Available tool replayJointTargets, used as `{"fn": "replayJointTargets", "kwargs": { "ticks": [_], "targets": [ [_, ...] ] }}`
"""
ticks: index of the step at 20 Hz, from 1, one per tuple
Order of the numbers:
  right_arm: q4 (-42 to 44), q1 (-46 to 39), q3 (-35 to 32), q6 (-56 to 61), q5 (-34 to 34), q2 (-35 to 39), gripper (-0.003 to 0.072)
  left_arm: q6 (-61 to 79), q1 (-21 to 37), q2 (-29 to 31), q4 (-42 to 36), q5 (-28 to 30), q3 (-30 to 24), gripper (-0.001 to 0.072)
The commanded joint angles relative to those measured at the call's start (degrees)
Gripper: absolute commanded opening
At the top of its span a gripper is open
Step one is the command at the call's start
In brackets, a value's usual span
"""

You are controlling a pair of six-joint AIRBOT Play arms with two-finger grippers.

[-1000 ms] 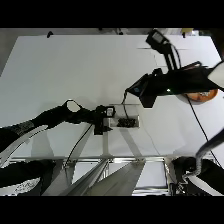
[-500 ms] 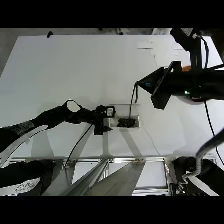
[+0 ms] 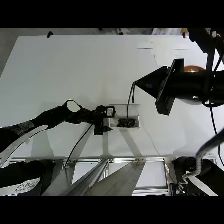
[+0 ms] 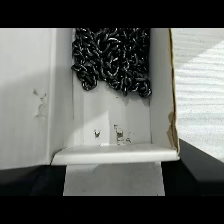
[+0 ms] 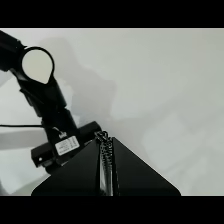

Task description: Fold the box and place the chain.

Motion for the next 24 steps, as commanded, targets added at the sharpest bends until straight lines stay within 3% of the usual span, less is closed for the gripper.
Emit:
{"fn": "replayJointTargets", "kwargs": {
  "ticks": [1, 3, 7, 12, 16, 17, 19, 23, 24],
  "targets": [
    [0.72, 0.04, -0.44, -1.57, 4.94, -0.35, 0.0016, 0.0, 0.04, 0.04, 0.02, 0.0, 0.0, 0.0211],
    [0.7, 0.04, -2.05, -1.57, 8.02, -1.11, 0.0017, 0.0, 0.04, 0.04, 0.02, 0.02, -0.02, 0.0211],
    [0.87, 0.04, -9.7, -1.64, 6.16, -3.48, 0.0017, 0.02, 0.04, 0.04, 0.02, 0.0, 0.0, 0.0211],
    [2.58, 0.15, -15.72, -3.85, 6.21, -12.11, 0.0018, 0.02, 0.02, 0.04, 0.02, 0.02, 0.0, 0.0211],
    [2.12, 4.59, -15.82, -6.14, 5.38, -17.29, 0.0021, 0.02, 0.04, 0.04, 0.02, 0.02, 0.0, 0.0211],
    [1.66, 5.46, -15.82, -6.12, 4.09, -17.84, 0.0059, 0.0, 0.02, 0.04, 0.02, 0.0, -0.02, 0.0211],
    [0.94, 5.81, -15.67, -6.08, 1.66, -17.92, 0.021, 0.02, 0.04, 0.04, 0.02, 0.02, 0.0, 0.0211],
    [0.52, 2.8, -9.57, -6.1, 4.46, -17.92, 0.02, 0.02, 0.04, 0.04, 0.02, 0.02, 0.0, 0.0211],
    [0.26, 1.64, -6.51, -6.12, 5.09, -17.92, 0.015, 0.02, 0.04, 0.04, 0.02, 0.02, 0.0, 0.0211]
  ]
}}
